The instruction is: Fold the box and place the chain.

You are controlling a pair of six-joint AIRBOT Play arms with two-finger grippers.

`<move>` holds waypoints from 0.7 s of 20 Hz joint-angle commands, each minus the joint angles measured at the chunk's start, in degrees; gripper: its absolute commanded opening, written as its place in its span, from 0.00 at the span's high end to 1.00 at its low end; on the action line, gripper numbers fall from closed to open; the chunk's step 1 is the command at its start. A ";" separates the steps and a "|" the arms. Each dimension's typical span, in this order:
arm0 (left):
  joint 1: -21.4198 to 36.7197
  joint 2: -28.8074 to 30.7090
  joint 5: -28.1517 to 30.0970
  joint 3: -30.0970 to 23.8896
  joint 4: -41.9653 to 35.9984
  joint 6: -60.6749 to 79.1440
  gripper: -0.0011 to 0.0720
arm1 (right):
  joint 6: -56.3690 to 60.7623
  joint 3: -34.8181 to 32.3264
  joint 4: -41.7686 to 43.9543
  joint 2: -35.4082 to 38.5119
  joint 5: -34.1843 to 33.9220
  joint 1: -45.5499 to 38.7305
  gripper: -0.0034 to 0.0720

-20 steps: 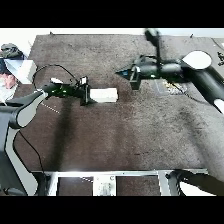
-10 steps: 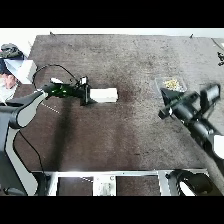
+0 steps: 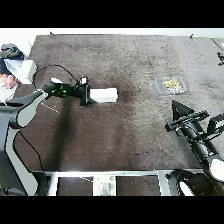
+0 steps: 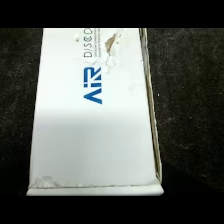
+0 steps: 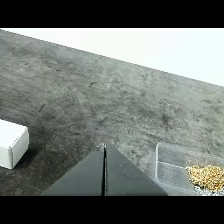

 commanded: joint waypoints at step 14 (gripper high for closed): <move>1.95 16.87 8.28 0.09 -4.31 -18.95 0.98 | 0.00 -0.52 -0.09 0.76 -0.42 0.02 0.97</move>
